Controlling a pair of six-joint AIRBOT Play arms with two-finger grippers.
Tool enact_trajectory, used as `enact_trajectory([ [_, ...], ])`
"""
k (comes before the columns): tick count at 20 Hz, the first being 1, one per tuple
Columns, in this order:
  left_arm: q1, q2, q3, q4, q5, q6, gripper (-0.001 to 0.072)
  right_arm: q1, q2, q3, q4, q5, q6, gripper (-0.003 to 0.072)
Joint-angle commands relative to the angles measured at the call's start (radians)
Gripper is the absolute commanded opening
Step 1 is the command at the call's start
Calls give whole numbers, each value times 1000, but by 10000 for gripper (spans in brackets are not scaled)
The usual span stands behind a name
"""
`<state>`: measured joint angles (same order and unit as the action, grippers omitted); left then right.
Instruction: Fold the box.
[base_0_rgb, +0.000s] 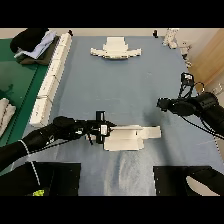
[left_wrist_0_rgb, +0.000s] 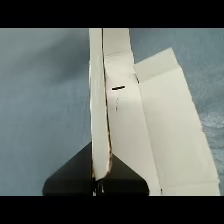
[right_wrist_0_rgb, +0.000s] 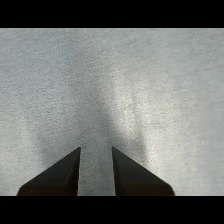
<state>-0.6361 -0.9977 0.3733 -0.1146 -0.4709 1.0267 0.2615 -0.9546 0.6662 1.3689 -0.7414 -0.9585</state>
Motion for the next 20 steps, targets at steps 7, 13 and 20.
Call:
enact_trajectory([
  [7,-38,-47,-39,-47,97,29,10,0,0,1,6,0,0,303],
  [13,-35,0,-27,-42,98,-68,12,0,0,1,24,0,0,302],
  [20,-34,36,7,78,63,-217,12,0,0,1,24,0,0,302],
])
